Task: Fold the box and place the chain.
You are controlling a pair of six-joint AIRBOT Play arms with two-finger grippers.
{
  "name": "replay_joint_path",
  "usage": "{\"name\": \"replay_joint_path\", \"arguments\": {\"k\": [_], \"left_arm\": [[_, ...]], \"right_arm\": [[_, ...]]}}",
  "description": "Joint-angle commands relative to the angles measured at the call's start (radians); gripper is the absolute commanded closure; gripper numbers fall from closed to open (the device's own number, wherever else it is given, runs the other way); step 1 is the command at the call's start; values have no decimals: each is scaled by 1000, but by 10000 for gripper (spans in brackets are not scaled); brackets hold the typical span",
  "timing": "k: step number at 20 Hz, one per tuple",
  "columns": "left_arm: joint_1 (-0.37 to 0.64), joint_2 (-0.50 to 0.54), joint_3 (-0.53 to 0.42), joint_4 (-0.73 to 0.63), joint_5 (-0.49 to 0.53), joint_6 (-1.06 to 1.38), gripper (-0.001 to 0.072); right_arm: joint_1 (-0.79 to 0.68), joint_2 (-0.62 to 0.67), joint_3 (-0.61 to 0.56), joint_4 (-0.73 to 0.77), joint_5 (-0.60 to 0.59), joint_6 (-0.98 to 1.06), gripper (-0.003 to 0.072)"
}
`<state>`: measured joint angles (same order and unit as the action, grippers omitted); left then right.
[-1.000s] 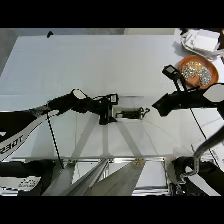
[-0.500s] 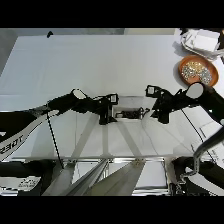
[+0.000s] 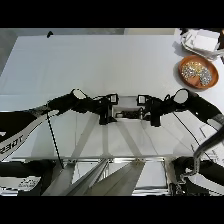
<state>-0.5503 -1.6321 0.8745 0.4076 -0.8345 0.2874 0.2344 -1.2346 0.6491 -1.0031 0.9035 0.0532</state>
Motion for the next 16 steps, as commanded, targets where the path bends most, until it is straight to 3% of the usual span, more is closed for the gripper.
{"name": "replay_joint_path", "arguments": {"k": [1, 5, 9, 11, 12, 13, 16], "left_arm": [[0, 0, 0, 0, 1, 0, 380], [0, 0, 0, 0, 0, 0, 380], [0, 0, 0, 0, 0, 0, 380], [0, 0, 0, 0, 0, 0, 380], [0, 0, 0, 0, 0, 0, 380], [0, 0, 0, 0, 0, 0, 380], [0, 0, 0, 0, 0, 0, 380]], "right_arm": [[3, -19, -29, 38, -58, -36, 347], [3, -49, -29, 51, -96, -36, 354], [3, -52, -31, 51, -104, -36, 501], [3, -53, -35, 62, -108, -36, 533], [3, -53, -35, 63, -107, -36, 623], [3, -52, -35, 61, -106, -36, 654], [3, -29, -35, 47, -112, -36, 676]]}}
